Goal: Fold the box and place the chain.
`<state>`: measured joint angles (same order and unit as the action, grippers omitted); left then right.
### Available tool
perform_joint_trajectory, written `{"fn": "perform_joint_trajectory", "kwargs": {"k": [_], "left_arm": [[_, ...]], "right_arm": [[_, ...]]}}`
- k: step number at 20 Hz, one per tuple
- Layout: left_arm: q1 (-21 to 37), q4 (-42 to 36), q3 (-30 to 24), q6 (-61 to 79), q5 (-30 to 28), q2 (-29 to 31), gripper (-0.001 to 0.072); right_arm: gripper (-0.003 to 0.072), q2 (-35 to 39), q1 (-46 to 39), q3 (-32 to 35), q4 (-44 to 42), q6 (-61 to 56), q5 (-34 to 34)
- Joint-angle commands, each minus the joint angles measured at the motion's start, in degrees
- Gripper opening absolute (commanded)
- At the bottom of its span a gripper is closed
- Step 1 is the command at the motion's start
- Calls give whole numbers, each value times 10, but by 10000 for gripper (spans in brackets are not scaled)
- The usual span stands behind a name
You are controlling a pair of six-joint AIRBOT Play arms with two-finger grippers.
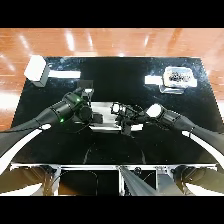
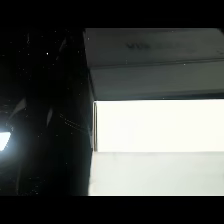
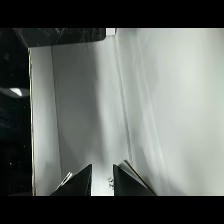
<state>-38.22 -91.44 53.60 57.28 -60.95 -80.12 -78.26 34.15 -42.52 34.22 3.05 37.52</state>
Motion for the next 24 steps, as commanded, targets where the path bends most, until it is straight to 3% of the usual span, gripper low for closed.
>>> {"fn": "perform_joint_trajectory", "kwargs": {"k": [1,2,3,4,7,9,11,13,15,20,24], "left_arm": [[0,-5,0,0,0,0,22],[0,-6,0,0,0,0,22],[0,-6,0,0,0,0,22],[0,-6,0,0,0,0,22],[0,-7,0,0,1,0,22],[0,-8,0,0,1,0,22],[0,-8,0,0,1,0,22],[0,-8,0,0,1,0,22],[0,-8,0,0,1,0,22],[0,-10,0,0,1,0,22],[0,-10,0,0,1,0,22]], "right_arm": [[190,0,0,0,-1,0,-3],[384,0,0,0,-1,0,-4],[525,0,0,0,-1,0,-6],[493,0,0,0,-1,0,-6],[490,0,0,0,-1,0,-5],[100,0,0,0,-1,0,-4],[86,0,0,0,-1,0,-5],[511,0,0,0,-1,0,-5],[92,0,0,0,-1,0,-3],[68,0,-9,0,3,-8,-3],[69,0,-70,0,14,-56,22]]}}
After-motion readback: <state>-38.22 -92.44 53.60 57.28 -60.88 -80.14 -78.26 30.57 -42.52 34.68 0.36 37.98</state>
